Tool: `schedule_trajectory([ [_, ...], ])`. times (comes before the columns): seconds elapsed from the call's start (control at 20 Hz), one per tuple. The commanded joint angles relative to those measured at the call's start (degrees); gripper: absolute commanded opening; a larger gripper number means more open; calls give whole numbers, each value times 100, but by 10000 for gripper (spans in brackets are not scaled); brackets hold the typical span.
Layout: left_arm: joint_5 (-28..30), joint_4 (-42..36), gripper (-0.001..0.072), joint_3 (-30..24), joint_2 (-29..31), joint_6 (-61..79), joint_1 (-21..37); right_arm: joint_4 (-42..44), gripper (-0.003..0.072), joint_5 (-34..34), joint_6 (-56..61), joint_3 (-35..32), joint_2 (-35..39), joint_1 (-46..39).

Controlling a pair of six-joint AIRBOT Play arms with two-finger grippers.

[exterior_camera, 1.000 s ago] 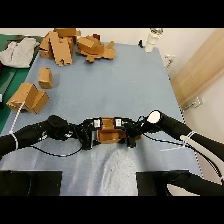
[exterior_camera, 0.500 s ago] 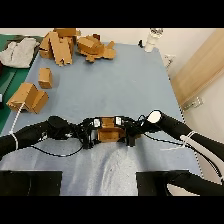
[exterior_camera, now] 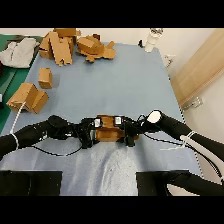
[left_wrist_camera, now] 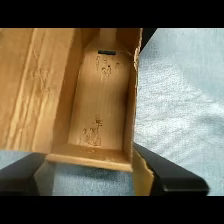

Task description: Fold the box.

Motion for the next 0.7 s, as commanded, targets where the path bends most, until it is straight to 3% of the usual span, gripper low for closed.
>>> schedule_trajectory([
  [0.0, -101, 96, 478, 2, -2, 2, 4, 11, 538, -11, 2, 2, 2, 0],
  [0.65, -138, 236, 472, 2, -2, -33, 4, 195, 541, -33, 645, 2, 4, -2],
])
